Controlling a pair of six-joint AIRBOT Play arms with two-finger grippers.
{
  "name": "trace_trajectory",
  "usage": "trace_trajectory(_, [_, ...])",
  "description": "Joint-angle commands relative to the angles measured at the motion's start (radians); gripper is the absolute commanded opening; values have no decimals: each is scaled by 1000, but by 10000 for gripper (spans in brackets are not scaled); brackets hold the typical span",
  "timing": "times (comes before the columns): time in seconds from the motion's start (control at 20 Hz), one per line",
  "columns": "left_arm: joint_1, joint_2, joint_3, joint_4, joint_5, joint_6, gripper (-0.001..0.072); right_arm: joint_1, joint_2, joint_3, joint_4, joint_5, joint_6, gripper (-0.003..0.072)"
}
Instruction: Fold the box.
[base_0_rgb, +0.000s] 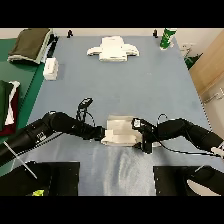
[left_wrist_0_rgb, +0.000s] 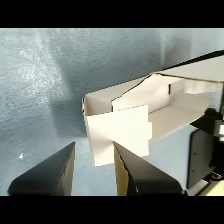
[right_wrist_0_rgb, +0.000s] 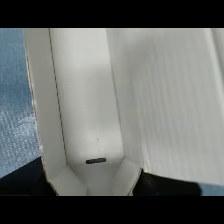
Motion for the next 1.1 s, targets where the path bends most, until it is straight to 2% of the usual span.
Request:
trace_trajectory(0.0, [-109, -36, 64, 210, 11, -236, 374, 0, -1, 0, 0, 0, 0, 592])
trace_trajectory(0.2, [-180, -153, 157, 246, -7, -330, 374, 0, -1, 0, 0, 0, 0, 592])
trace_trajectory(0.5, [-261, -315, 291, 393, -137, -504, 373, 0, -1, 0, 0, 0, 0, 592])
trace_trajectory(0.7, [-272, -402, 362, 425, -247, -584, 373, 0, -1, 0, 0, 0, 0, 593])
trace_trajectory(1.05, [-295, -524, 491, 503, -378, -650, 369, 0, -1, 0, 0, 0, 0, 592])
